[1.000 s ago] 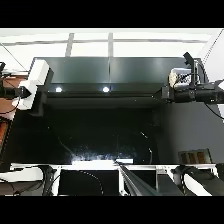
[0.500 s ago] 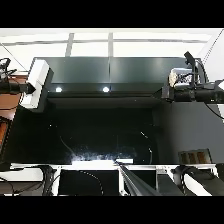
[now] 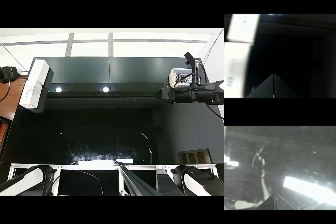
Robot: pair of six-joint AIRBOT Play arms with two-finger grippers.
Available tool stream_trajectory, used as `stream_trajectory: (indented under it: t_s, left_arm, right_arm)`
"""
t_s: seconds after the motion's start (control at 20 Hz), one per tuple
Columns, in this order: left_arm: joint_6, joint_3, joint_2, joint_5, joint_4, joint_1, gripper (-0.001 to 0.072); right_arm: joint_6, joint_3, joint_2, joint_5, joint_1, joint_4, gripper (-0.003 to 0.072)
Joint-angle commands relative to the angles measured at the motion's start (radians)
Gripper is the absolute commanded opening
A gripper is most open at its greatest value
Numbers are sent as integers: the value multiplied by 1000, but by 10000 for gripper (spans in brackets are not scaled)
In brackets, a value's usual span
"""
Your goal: Fold the box and place the chain.
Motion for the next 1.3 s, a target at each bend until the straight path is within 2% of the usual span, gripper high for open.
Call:
stream_trajectory:
  t_s: [0.0, 0.1, 0.25, 0.4, 0.55, 0.7, 1.25]
  left_arm:
    - [-27, -27, 143, -111, -85, -141, 25]
    - [-30, -122, 245, -44, -84, -280, 26]
    - [-46, -327, 380, 81, -75, -438, 26]
    - [-161, -518, 492, 192, 3, -480, 26]
    - [-217, -641, 588, 274, 37, -464, 28]
    - [-216, -659, 618, 286, 50, -464, 29]
    - [-217, -659, 613, 288, 46, -464, 30]
  right_arm:
    - [81, -16, 117, -18, 0, -188, 45]
    - [134, -85, 251, -119, 0, -321, 45]
    - [382, -282, 378, -295, -1, -595, 46]
    - [392, -348, 386, -291, 0, -615, 46]
    - [386, -348, 386, -294, 0, -620, 44]
    - [386, -348, 386, -294, 0, -620, 44]
    - [386, -348, 386, -294, 0, -620, 44]
